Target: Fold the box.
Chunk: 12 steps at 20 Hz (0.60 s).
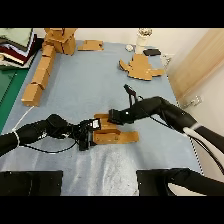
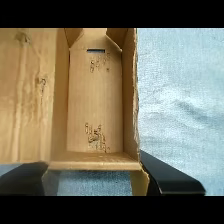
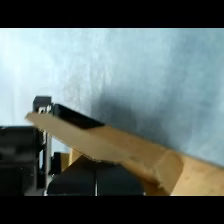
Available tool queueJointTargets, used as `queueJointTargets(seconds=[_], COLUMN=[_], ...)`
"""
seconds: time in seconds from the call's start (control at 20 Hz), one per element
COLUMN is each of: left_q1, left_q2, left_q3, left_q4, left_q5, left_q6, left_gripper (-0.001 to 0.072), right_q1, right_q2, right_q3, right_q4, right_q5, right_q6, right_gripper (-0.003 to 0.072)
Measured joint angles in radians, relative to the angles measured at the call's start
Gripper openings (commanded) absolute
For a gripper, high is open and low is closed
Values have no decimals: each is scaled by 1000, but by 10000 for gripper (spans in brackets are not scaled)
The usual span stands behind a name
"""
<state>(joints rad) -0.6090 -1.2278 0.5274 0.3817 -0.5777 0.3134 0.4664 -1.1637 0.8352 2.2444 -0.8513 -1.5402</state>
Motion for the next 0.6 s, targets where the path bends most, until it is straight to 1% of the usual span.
queueJointTargets(seconds=[0.15, 0.3, 0.5, 0.6], left_q1=[0, 0, 0, 0], left_q2=[0, 0, 0, 0], left_q3=[0, 0, 0, 0], left_q4=[0, 0, 0, 0], left_q5=[0, -1, -1, -1], left_q6=[0, 0, 0, 0], left_gripper=[459, 459, 459, 459], right_q1=[-13, -13, -13, -20], right_q2=[-127, -212, -243, -219], right_q3=[56, 76, 86, 95], right_q4=[-45, -66, -84, -143], right_q5=[-5, -24, -32, -48], right_q6=[-44, -92, -137, -147], right_gripper=[4, 3, 3, 3])
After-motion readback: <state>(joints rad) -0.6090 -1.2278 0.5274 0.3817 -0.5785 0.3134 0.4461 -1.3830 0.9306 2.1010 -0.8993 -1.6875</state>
